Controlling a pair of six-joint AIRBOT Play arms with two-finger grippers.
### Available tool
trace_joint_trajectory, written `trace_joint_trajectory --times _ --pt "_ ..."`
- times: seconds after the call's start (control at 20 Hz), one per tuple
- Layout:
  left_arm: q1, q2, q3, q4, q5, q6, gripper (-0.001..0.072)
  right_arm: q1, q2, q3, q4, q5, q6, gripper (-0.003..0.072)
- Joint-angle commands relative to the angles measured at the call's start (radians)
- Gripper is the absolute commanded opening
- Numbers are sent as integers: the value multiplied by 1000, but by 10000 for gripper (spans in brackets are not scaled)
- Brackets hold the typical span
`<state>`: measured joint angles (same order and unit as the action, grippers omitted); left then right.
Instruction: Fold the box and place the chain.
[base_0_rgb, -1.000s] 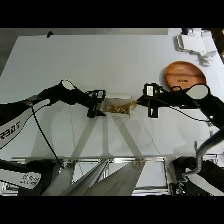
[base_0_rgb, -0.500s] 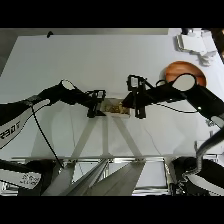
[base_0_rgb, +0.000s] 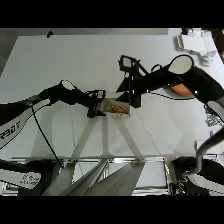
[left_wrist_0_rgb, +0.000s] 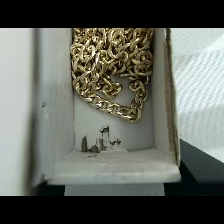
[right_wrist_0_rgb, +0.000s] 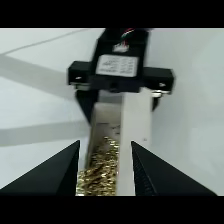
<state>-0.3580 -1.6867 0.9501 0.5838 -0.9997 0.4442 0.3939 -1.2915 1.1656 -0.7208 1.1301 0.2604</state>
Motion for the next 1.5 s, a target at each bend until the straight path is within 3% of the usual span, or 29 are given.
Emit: trace_joint_trajectory --times 0.0,0.1,0.2,0.25,0.4,0.55,0.7,1.15,1.45 --pt "1 1 1 0 0 0 76 -30 -5 50 -22 -55 55 328" --pt "1 1 1 0 0 0 76 -21 -4 48 -98 12 133 214" --pt "1 1 1 0 0 0 76 24 28 -2 -216 27 225 211" --pt "1 1 1 0 0 0 76 48 67 -63 -259 5 248 194" --pt "1 1 1 0 0 0 76 93 213 -285 -302 -90 274 7" --pt "1 1 1 0 0 0 76 144 249 -415 -280 -111 393 9" --pt "1 1 1 0 0 0 76 180 183 -480 -219 -251 425 8" --pt "1 1 1 0 0 0 76 180 -5 -484 25 -532 423 8" --pt "1 1 1 0 0 0 76 180 -3 -484 128 -538 418 8"
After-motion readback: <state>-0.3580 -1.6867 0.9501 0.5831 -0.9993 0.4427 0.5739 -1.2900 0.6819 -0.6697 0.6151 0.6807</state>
